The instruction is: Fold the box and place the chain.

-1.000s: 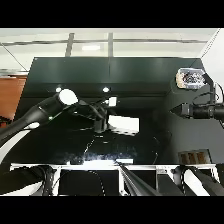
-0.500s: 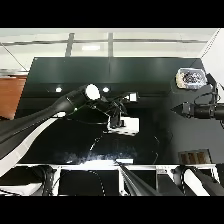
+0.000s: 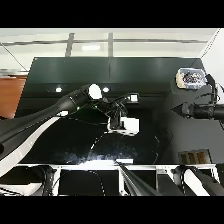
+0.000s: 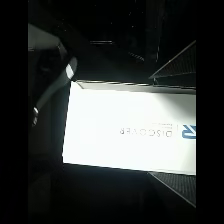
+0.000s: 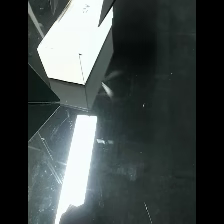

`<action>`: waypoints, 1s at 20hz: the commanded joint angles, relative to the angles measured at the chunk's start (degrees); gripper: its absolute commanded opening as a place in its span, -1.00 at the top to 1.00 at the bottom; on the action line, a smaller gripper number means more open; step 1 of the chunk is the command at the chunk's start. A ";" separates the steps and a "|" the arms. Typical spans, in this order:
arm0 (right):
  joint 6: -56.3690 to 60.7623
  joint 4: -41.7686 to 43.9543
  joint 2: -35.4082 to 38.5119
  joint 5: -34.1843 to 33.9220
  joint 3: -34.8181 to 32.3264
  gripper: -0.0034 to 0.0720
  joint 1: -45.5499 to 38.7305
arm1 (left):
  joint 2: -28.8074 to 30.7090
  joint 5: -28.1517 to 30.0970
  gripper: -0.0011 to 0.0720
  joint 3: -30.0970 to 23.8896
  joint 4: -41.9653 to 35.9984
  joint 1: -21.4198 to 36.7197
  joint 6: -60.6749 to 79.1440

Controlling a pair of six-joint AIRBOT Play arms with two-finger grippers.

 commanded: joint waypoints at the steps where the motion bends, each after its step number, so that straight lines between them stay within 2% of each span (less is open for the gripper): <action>1: 0.00 -0.07 0.02 -0.11 -0.02 0.87 0.07 | -0.07 -0.15 -0.98 0.09 0.42 -0.13 -0.22; 11: 0.02 -0.07 0.00 -0.09 0.00 0.87 0.07 | -0.35 0.72 -0.99 0.09 5.01 -2.29 -0.22; 15: 0.07 -0.07 0.02 -0.09 0.00 0.87 0.07 | -0.35 4.55 -0.99 0.09 6.56 -4.46 -1.18; 20: 0.24 -0.09 0.02 -0.09 0.00 0.87 0.07 | -1.70 6.29 -0.99 0.07 9.03 -6.40 -1.40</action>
